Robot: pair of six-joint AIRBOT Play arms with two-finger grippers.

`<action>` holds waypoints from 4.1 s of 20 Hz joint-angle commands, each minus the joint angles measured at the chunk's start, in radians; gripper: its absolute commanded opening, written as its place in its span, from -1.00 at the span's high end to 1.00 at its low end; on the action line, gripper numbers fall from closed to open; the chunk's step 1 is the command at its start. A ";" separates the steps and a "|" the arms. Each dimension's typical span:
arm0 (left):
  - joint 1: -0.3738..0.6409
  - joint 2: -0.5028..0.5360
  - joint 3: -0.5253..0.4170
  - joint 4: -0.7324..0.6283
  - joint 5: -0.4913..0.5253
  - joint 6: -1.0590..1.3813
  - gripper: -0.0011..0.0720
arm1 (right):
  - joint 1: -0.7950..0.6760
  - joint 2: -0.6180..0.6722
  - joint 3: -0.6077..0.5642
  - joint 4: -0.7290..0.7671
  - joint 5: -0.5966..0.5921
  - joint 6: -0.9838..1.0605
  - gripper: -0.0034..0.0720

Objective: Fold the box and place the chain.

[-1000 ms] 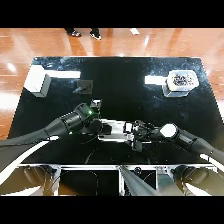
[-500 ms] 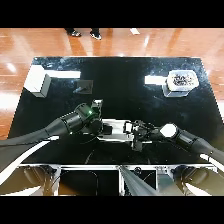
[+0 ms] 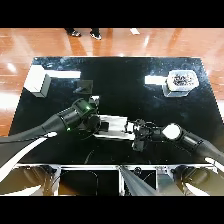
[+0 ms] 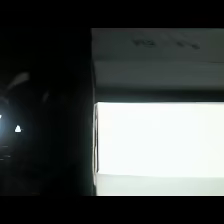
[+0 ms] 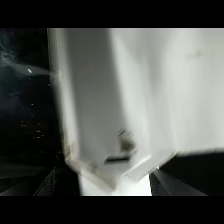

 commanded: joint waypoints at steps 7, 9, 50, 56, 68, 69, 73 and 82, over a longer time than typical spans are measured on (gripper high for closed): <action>0.024 0.007 -0.010 -0.001 0.024 0.006 0.91 | -0.005 0.113 0.007 -0.202 0.073 0.311 -0.85; 0.024 0.007 -0.027 -0.001 0.014 0.006 0.91 | -0.004 0.112 0.007 -0.203 0.015 0.309 -0.86; 0.024 0.006 -0.038 -0.025 -0.024 0.010 0.91 | 0.127 -0.095 0.070 0.114 -0.156 0.061 0.28; 0.024 0.006 -0.038 -0.025 -0.024 0.010 0.91 | 0.127 -0.095 0.070 0.115 -0.156 0.061 -0.12; 0.024 0.006 -0.038 -0.027 -0.024 0.011 0.91 | 0.127 -0.095 0.070 0.114 -0.155 0.061 0.44; 0.024 0.006 -0.038 -0.027 -0.024 0.011 0.91 | 0.127 -0.095 0.070 0.112 -0.155 0.061 0.68; 0.024 0.006 -0.038 -0.027 -0.023 0.011 0.91 | 0.077 -0.092 0.070 0.103 -0.150 0.095 0.74; 0.024 0.006 -0.038 -0.028 -0.023 0.011 0.91 | -0.168 -0.027 0.070 0.104 0.067 0.203 0.74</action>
